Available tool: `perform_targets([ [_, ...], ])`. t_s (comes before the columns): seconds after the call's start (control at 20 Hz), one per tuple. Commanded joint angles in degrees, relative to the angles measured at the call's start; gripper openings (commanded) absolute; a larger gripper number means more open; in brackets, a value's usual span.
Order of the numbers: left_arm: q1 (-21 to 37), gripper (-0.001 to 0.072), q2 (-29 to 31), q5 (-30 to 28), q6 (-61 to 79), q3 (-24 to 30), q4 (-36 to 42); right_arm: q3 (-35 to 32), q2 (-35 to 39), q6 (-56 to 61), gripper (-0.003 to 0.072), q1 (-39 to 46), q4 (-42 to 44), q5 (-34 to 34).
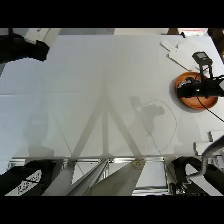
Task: Fold the box and place the chain.
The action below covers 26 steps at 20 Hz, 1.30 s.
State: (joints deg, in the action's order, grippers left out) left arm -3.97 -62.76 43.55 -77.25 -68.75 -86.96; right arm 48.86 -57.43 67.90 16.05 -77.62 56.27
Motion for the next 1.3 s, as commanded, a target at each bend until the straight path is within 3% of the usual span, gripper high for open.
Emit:
perform_targets([
  [0.0, 7.56, 0.0002, -3.63, 0.02, -4.2, 1.92, 0.42, 0.07, 0.04, 0.0, 0.0017, 0.02, 0.02, -0.09],
  [0.25, 9.42, 0.0002, -11.54, -4.02, -3.74, 7.1, 1.2, 0.07, 0.07, 0.0, 0.0017, 0.02, 0.02, -0.09],
  [0.55, 9.25, 0.0002, -23.76, -8.5, -3.76, 7.58, 2.6, 0.07, 0.04, 0.0, 0.0017, 0.02, 0.02, -0.11],
  [0.9, 9.27, 0.0013, -29.2, -12.02, -3.58, 7.56, 2.45, 0.07, 0.04, 0.0, 0.0017, 0.02, 0.02, -0.11],
  [0.95, 9.27, 0.0041, -29.42, -11.72, -3.58, 7.56, 2.47, 0.07, 0.07, 0.0, 0.0017, 0.02, 0.02, -0.09],
  [1.0, 9.27, 0.0163, -29.44, -11.37, -3.56, 7.56, 2.45, 0.07, 0.04, 0.0, 0.0017, 0.02, 0.02, -0.11],
  [1.1, 9.27, 0.0472, -29.07, -10.45, -3.54, 7.56, 2.23, 0.07, 0.04, 0.0, 0.0017, 0.02, 0.02, -0.11],
  [1.15, 9.27, 0.0542, -28.55, -9.79, -3.52, 7.56, 2.14, 0.07, 0.04, 0.0, 0.0017, 0.02, 0.02, -0.11],
  [1.25, 9.27, 0.0542, -26.88, -8.09, -1.42, 7.54, 1.97, 0.07, 0.04, 0.0, 0.0017, 0.02, 0.02, -0.11],
])
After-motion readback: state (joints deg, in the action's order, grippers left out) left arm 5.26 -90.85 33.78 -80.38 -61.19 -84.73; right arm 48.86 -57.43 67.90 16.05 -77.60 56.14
